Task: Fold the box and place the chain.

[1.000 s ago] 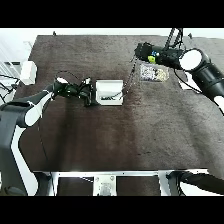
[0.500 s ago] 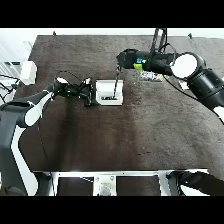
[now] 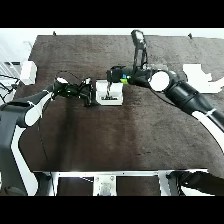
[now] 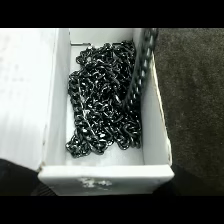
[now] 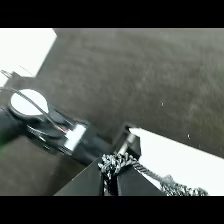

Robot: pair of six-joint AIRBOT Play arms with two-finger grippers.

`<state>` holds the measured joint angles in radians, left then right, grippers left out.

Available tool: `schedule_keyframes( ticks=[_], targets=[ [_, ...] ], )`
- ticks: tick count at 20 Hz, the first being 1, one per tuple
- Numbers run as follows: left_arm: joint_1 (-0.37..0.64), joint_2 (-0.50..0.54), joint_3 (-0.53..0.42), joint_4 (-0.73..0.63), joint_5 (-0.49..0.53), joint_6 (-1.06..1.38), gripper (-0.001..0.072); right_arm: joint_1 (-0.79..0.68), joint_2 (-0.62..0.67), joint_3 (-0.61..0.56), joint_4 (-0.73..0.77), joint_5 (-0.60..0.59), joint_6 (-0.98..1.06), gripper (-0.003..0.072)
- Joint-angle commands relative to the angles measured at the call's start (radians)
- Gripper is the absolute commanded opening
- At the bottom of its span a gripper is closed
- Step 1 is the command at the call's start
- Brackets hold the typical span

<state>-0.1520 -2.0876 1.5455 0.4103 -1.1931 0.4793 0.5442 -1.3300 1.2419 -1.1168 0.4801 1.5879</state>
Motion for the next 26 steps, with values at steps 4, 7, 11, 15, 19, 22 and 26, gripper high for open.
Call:
schedule_keyframes(
  ticks=[4, 7, 11, 15, 19, 22, 26],
  targets=[
    [0.0, 0.0, 0.0, 0.0, 0.0, 0.0, 0.0408, 0.004, -0.129, -0.029, -0.003, -0.043, -0.003, 0.0002],
    [0.0, 0.0, 0.0, 0.0, 0.0, 0.0, 0.0408, 0.003, -0.162, -0.03, -0.003, -0.042, -0.02, 0.0002],
    [0.0, 0.0, 0.0, 0.0, 0.001, 0.0, 0.0408, -0.014, -0.165, -0.051, -0.023, -0.042, -0.082, 0.0003],
    [0.0, 0.0, 0.0, 0.0, 0.0, 0.0, 0.0408, -0.041, -0.164, -0.059, -0.068, -0.035, -0.082, 0.0239],
    [0.0, 0.0, 0.0, 0.0, 0.0, 0.0, 0.0408, -0.042, -0.158, -0.059, -0.071, -0.001, -0.082, 0.0428],
    [0.0, 0.0, 0.0, 0.0, 0.0, 0.0, 0.0408, -0.042, -0.129, -0.056, -0.071, 0.014, -0.082, 0.0353],
    [0.0, -0.001, 0.0, 0.0, 0.0, 0.0, 0.0408, -0.056, -0.042, -0.04, -0.072, 0.03, -0.145, 0.026]
  ],
)
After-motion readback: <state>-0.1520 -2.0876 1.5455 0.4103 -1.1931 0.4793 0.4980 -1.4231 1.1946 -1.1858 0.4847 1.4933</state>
